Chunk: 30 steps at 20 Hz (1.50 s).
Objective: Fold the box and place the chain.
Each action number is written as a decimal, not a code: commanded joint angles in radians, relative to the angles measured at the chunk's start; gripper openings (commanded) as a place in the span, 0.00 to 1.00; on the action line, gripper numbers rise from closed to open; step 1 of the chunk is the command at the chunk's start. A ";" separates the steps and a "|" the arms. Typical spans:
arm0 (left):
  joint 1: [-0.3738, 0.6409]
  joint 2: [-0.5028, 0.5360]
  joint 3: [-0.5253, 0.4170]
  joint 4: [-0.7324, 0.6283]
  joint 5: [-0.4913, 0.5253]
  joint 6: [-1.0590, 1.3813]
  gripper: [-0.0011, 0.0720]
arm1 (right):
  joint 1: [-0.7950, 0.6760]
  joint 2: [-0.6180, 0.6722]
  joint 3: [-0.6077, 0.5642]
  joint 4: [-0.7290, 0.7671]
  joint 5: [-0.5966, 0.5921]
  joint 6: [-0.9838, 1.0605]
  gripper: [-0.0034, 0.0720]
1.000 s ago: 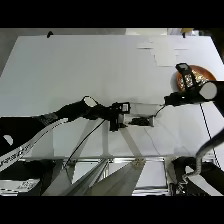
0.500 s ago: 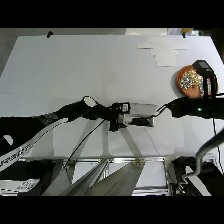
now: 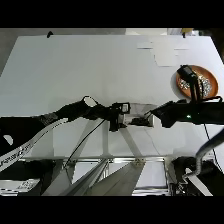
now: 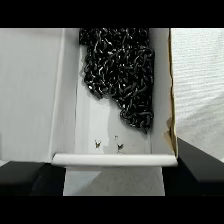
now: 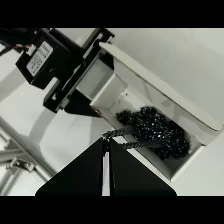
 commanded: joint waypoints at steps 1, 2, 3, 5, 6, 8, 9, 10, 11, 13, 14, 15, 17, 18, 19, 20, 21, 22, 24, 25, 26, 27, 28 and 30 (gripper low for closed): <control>0.000 0.000 0.000 0.000 0.000 0.000 0.47 | 0.031 -0.053 -0.063 0.006 -0.038 -0.071 0.07; 0.000 0.000 0.000 0.000 0.000 0.000 0.47 | 0.039 -0.077 -0.085 0.006 -0.065 -0.081 0.07; 0.000 0.000 0.000 0.000 0.000 0.000 0.47 | 0.048 -0.103 -0.102 0.006 -0.093 -0.090 0.07; 0.000 0.000 0.000 0.000 0.000 0.000 0.47 | 0.062 -0.156 -0.116 -0.008 -0.121 -0.089 0.07; 0.000 0.000 0.000 0.000 0.000 0.000 0.47 | 0.064 -0.183 -0.116 -0.017 -0.127 -0.089 0.11; 0.000 0.000 0.000 0.000 0.001 0.000 0.47 | 0.064 -0.214 -0.114 -0.015 -0.139 -0.089 0.35; 0.000 0.000 0.000 0.000 0.000 0.000 0.47 | 0.064 -0.217 -0.111 -0.012 -0.137 -0.089 0.38; 0.000 0.000 0.000 0.000 0.000 0.000 0.47 | 0.064 -0.217 -0.100 -0.012 -0.130 -0.090 0.38; 0.000 0.000 0.000 0.000 0.000 0.000 0.47 | 0.064 -0.217 -0.076 -0.015 -0.117 -0.090 0.38; 0.000 0.000 0.000 0.000 0.000 0.000 0.47 | 0.053 -0.226 0.016 -0.014 -0.067 -0.135 0.38; 0.000 0.000 0.000 0.000 0.000 0.000 0.47 | 0.039 -0.241 0.075 -0.014 -0.043 -0.144 0.38; 0.000 0.000 0.000 0.000 0.001 0.000 0.47 | 0.021 -0.266 0.145 -0.013 -0.022 -0.142 0.38; 0.000 0.000 0.000 0.000 0.000 0.000 0.47 | -0.007 -0.342 0.287 -0.011 0.006 -0.142 0.38; 0.000 0.000 0.000 0.000 0.001 0.000 0.47 | -0.014 -0.390 0.349 -0.012 0.008 -0.142 0.37; 0.000 0.000 0.000 0.000 0.000 0.000 0.47 | -0.019 -0.446 0.408 -0.016 0.006 -0.143 0.33; 0.000 0.000 0.000 0.000 0.000 0.000 0.47 | -0.019 -0.498 0.451 -0.023 0.002 -0.146 0.25; 0.000 0.000 0.000 0.000 0.000 0.000 0.47 | -0.018 -0.552 0.481 -0.022 0.001 -0.171 0.13; 0.000 0.000 0.000 0.000 0.000 0.000 0.47 | -0.018 -0.599 0.492 -0.022 -0.005 -0.209 0.07; 0.000 0.000 0.000 0.000 0.000 0.000 0.47 | -0.018 -0.668 0.492 -0.023 -0.010 -0.274 0.07; 0.000 0.000 0.000 0.000 0.000 0.000 0.47 | -0.018 -0.698 0.492 -0.023 -0.010 -0.299 0.07; 0.000 0.000 0.000 0.000 0.000 0.000 0.47 | -0.018 -0.721 0.492 -0.027 -0.010 -0.320 0.07; 0.000 0.000 0.000 0.000 0.000 0.000 0.47 | -0.018 -0.743 0.492 -0.047 -0.010 -0.324 0.07; 0.000 0.000 0.000 0.000 0.000 0.000 0.47 | -0.018 -0.761 0.492 -0.071 -0.005 -0.325 0.07; 0.000 0.000 0.000 0.000 0.000 0.000 0.47 | -0.018 -0.800 0.492 -0.091 0.052 -0.359 0.06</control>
